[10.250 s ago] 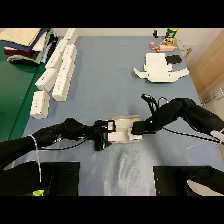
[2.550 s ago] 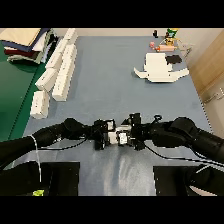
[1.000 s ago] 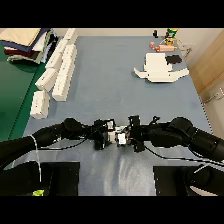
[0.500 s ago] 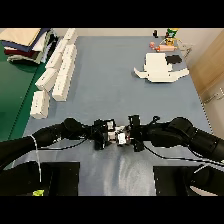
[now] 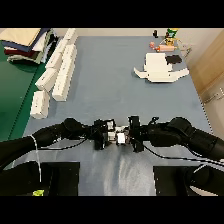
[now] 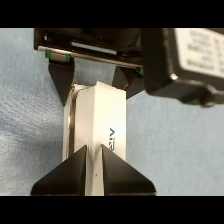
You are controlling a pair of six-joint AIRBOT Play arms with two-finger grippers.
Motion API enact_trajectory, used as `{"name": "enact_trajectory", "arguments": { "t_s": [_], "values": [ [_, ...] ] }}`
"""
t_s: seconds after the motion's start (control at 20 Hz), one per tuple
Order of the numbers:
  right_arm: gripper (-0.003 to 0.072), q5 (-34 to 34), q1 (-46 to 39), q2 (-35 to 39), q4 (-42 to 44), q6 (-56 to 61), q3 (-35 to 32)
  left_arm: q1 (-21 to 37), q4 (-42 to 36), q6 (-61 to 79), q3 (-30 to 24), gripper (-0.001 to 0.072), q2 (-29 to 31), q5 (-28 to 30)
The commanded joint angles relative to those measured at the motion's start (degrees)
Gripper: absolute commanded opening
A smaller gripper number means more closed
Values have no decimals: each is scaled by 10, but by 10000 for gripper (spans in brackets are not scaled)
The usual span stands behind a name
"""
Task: Fold the box.
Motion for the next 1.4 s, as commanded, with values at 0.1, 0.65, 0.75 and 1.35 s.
{"name": "enact_trajectory", "arguments": {
  "t_s": [0.1,0.65,0.75,1.35],
  "values": [
    [121,-46,1,-12,9,4,0,0,0,0,0,466,0,0],
    [299,-53,0,42,9,122,1,0,0,0,0,466,0,0],
    [81,-53,0,57,9,237,1,0,0,0,0,466,0,0],
    [5,382,79,139,198,359,-225,0,0,0,0,466,0,0]
  ]
}}
